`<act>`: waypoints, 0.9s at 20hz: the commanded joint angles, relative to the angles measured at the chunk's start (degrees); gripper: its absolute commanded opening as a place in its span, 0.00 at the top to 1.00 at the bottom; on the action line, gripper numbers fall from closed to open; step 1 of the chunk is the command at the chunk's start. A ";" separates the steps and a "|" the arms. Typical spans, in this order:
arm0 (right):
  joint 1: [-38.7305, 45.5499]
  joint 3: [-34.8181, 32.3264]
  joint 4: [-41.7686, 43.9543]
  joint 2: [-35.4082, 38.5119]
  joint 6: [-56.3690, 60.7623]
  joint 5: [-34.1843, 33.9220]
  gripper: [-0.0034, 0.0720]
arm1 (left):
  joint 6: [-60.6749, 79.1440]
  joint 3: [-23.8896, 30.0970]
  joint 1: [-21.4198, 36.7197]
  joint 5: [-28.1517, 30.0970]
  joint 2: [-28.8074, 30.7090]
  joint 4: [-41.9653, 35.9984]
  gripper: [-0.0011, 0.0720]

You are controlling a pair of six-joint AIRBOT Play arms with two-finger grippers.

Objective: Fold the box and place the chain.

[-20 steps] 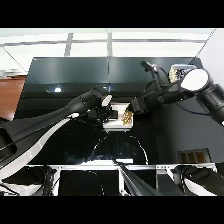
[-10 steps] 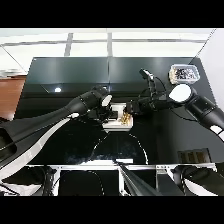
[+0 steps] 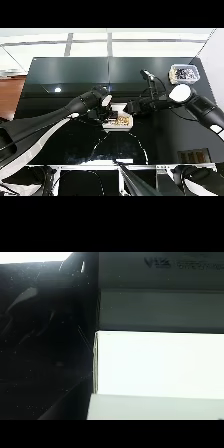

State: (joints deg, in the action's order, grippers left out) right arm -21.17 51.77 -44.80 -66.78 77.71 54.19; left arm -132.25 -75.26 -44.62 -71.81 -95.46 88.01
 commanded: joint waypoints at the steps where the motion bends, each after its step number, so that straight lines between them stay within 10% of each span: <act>1: 5.31 0.48 -2.73 2.29 0.00 5.90 0.52 | 0.00 -0.04 0.02 0.07 -0.02 -0.07 0.95; 6: 16.00 0.48 -5.57 8.55 -0.24 11.23 0.52 | 1.95 -0.81 0.26 1.05 -0.02 -5.60 0.89; 8: 17.40 0.48 -7.10 8.87 -0.24 12.59 0.52 | 2.91 -2.23 0.22 0.96 0.57 -6.29 0.37; 9: 17.46 0.46 -8.22 8.87 -0.22 12.70 0.52 | 3.43 -2.64 0.22 0.48 1.40 -5.95 0.27; 18: 17.46 0.46 -10.43 8.87 -0.22 12.13 0.52 | 23.04 9.55 8.39 -4.04 24.30 4.76 0.27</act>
State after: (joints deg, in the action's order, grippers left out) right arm -3.81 52.18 -54.15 -57.98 77.47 66.50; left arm -116.07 -71.53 -41.36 -75.72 -78.52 90.72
